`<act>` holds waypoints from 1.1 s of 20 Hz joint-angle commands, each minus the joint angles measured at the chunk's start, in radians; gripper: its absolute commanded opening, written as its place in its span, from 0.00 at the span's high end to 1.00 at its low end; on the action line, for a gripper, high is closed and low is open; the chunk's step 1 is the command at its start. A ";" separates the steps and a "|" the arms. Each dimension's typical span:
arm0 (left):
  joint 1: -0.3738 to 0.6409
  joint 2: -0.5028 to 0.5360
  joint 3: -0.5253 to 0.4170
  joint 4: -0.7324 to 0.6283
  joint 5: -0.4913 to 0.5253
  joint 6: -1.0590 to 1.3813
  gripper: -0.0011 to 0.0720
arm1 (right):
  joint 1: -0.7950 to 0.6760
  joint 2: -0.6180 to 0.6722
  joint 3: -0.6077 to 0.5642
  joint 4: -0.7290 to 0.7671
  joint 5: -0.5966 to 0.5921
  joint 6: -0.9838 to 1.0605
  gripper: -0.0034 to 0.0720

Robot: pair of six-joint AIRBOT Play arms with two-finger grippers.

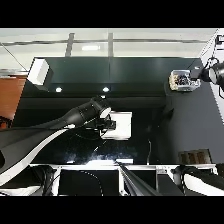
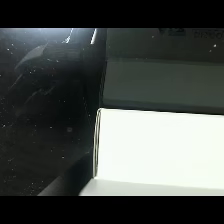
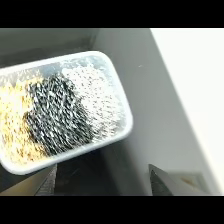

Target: Fold the box and place the chain.

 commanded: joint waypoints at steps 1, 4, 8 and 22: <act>0.001 0.000 0.000 0.001 -0.008 0.000 0.94 | -0.064 -0.211 0.178 0.214 0.043 -0.139 0.06; 0.001 0.000 0.000 0.000 -0.009 0.000 0.94 | -0.077 -0.377 0.360 0.330 0.143 -0.206 0.06; 0.001 0.000 0.000 0.000 -0.009 0.000 0.94 | -0.096 -0.496 0.471 0.428 0.185 -0.251 0.12; 0.001 0.000 0.000 0.000 -0.016 0.000 0.94 | -0.138 -0.575 0.478 0.415 0.120 -0.252 0.39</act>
